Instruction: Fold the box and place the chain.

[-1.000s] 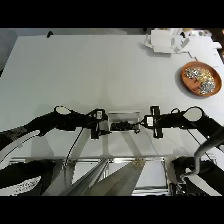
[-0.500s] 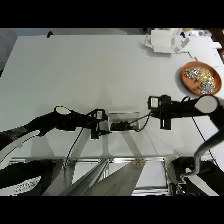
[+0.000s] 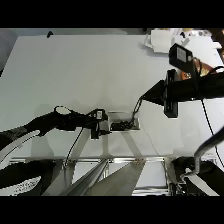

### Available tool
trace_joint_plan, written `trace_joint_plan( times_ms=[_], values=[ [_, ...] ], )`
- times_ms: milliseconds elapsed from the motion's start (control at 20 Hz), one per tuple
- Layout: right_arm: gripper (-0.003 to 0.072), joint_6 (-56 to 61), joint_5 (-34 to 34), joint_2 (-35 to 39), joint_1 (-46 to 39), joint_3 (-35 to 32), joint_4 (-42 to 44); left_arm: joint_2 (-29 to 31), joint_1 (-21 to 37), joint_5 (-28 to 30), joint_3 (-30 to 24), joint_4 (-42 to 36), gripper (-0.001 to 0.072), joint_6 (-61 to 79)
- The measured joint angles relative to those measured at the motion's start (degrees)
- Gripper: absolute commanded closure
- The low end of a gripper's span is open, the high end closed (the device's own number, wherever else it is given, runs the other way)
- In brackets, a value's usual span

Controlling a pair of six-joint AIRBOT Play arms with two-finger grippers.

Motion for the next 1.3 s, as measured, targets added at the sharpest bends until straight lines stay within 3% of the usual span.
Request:
trace_joint_plan(
  times_ms=[350, 650, 900, 1050, 1300],
  values=[
    [0.0673, 1.5, 1.3, -3.4, 7.0, 1.5, 4.2, 0.0, 0.0, 0.0, 0.0, 0.0, 0.0601, 0.0],
    [0.0673, 2.2, 1.6, -10.3, 16.7, 1.4, -4.7, 0.0, 0.0, 0.0, 0.0, 0.0, 0.0601, 0.0],
    [0.0668, 3.1, -5.1, -12.4, 20.3, -2.1, -8.7, 0.0, 0.0, 0.0, 0.0, 0.0, 0.0601, 0.0],
    [0.0566, 3.9, -9.2, -13.8, 20.9, -3.5, -9.2, 0.0, 0.0, 0.0, 0.0, 0.0, 0.0601, 0.0],
    [0.0524, 4.6, -13.1, -15.2, 21.2, -3.9, -8.7, 0.0, 0.0, 0.0, 0.0, 0.0, 0.0601, 0.0]
  ],
)
